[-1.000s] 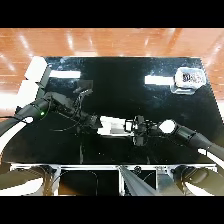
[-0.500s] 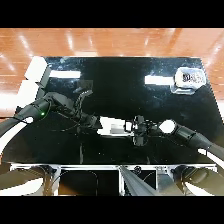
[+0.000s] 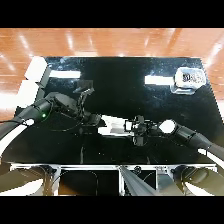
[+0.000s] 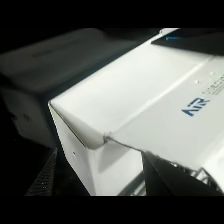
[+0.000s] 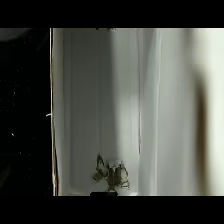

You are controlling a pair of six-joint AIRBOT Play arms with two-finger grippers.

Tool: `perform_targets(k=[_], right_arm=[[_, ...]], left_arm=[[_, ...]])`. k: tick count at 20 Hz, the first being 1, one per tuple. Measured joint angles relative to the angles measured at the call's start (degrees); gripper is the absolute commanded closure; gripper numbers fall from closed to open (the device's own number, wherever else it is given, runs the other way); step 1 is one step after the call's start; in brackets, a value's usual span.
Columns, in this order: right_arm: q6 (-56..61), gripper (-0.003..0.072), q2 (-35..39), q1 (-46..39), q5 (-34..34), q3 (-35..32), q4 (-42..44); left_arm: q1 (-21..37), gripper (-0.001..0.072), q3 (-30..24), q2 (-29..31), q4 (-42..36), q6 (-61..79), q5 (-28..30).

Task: Fold the box and place the chain.

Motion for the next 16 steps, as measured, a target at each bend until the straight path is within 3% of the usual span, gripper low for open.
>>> perform_targets(k=[1,8,16], right_arm=[[0.1,0.0047,0.0,0.0,0.0,0.0,0.0],[0.3,0.0048,0.0,0.0,-0.2,0.0,0.0],[0.5,0.0056,0.0,0.0,-0.4,0.0,0.1]], left_arm=[[-0.9,0.0078,0.0,0.5,1.2,-1.3,-1.5],[-6.6,0.0078,0.0,2.8,11.2,-11.9,-9.5],[-10.2,0.0078,0.0,3.1,13.4,-17.6,-15.5]])
